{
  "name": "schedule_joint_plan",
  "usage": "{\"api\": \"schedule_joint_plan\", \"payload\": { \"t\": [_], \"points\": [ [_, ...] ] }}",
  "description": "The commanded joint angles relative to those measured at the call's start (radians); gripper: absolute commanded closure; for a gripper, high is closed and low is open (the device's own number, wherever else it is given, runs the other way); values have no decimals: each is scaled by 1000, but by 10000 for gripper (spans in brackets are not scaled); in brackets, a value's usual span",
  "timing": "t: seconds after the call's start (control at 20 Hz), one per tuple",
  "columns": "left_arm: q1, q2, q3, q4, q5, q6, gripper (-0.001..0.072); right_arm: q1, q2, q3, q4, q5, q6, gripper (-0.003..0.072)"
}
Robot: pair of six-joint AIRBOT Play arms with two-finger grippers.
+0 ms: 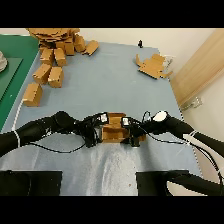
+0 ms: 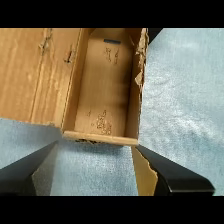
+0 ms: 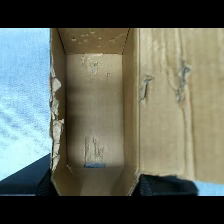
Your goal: Fold the box.
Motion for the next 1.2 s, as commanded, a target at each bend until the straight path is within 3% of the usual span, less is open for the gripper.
{"api": "schedule_joint_plan", "payload": {
  "t": [0.0,0.65,1.15],
  "points": [
    [-1,-22,19,0,-24,17,9,0,0,0,0,0,0,192],
    [-2,-111,96,-8,-109,46,9,0,0,0,0,0,0,192],
    [-18,-149,97,5,-113,45,9,0,0,0,0,0,0,192]
  ]
}}
